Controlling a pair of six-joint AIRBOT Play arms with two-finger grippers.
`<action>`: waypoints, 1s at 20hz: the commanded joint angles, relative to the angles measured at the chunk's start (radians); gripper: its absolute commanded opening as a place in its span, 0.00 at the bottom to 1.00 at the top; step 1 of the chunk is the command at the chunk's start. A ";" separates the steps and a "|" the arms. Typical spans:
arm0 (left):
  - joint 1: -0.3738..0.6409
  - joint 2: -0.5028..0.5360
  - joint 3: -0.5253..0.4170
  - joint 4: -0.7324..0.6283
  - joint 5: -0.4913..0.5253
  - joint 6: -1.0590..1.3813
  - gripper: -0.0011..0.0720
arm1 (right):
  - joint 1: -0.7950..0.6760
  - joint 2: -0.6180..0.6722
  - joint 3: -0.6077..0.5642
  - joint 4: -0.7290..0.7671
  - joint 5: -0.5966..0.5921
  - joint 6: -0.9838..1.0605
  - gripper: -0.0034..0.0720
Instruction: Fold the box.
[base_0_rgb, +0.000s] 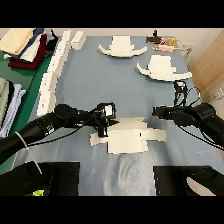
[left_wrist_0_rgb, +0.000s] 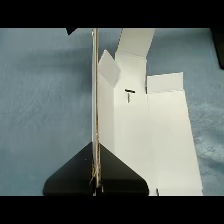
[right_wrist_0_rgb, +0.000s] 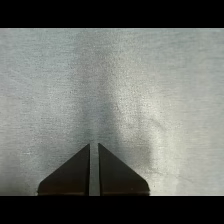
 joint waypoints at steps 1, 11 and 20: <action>-0.087 0.038 -0.040 -0.022 0.148 0.093 0.03 | 0.001 0.000 0.001 0.001 0.001 0.000 0.15; -0.193 0.086 -0.129 -0.037 0.220 0.055 0.03 | 0.001 0.000 0.001 0.002 0.003 0.000 0.05; -0.193 0.042 -0.168 -0.037 0.237 -0.003 0.03 | 0.001 0.000 0.001 0.008 0.003 0.000 0.05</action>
